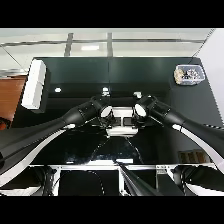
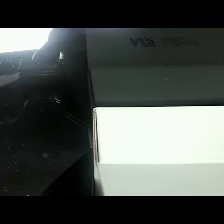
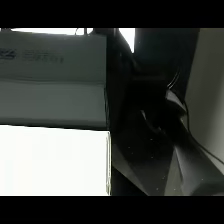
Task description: Fold the box and place the chain.
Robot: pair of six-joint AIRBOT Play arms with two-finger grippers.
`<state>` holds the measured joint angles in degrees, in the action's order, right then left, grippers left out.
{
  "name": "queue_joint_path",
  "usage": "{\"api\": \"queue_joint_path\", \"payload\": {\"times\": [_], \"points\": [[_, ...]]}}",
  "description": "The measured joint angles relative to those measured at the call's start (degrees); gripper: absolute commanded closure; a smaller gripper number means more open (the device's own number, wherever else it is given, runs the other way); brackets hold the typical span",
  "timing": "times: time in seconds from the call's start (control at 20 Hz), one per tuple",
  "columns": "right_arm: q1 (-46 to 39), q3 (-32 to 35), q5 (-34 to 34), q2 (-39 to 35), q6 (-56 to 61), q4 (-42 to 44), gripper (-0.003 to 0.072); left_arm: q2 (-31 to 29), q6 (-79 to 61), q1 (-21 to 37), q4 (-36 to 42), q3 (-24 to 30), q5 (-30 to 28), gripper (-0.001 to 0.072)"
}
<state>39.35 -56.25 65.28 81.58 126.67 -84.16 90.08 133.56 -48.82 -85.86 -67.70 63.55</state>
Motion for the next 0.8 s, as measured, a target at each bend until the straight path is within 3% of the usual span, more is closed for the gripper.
{"api": "queue_joint_path", "payload": {"times": [0.1, 0.15, 0.2, 0.3, 0.35, 0.55, 0.6, 0.65, 0.7, 0.8], "points": [[0.04, 0.00, -0.22, 0.13, -0.02, 0.33, 0.0661, -0.02, -0.09, 0.00, -0.13, 0.00, 0.07, 0.0681], [0.11, -0.02, -0.31, 0.13, -0.02, 0.39, 0.0598, 0.00, -0.11, 0.00, -0.22, 0.00, 0.07, 0.0681], [0.11, 0.00, -0.31, 0.20, -0.50, 0.42, 0.0473, -0.02, -0.42, 0.00, -0.35, 0.00, 0.02, 0.0681], [0.11, 0.00, -0.35, 0.24, -0.59, 0.90, 0.0517, 0.00, -0.48, 0.00, -0.39, 0.00, -0.17, 0.0681], [0.11, -0.02, -0.63, 0.26, -0.55, 1.05, 0.0638, 0.00, -0.35, 0.00, -0.39, 0.00, -0.22, 0.0681], [0.00, -0.02, -0.94, 0.26, -0.13, 1.22, 0.0658, 0.00, -0.07, 0.00, -0.22, 0.00, -0.20, 0.0681], [0.00, -0.02, -0.96, 0.24, -0.24, 1.20, 0.0529, 0.00, -0.09, 0.00, -0.22, 0.00, -0.20, 0.0681], [0.00, -0.02, -0.94, 0.13, -0.83, 1.16, 0.0339, 0.00, -0.39, 0.00, -0.24, 0.00, -0.35, 0.0681], [0.00, -0.11, -0.72, -0.07, -0.87, 1.22, 0.0300, 0.00, -0.37, 0.00, -0.24, 0.00, -0.44, 0.0681], [-0.13, -0.61, 0.22, -0.83, -1.18, 0.68, 0.0301, 0.00, -0.35, 0.00, -0.24, 0.00, -0.42, 0.0681]]}}
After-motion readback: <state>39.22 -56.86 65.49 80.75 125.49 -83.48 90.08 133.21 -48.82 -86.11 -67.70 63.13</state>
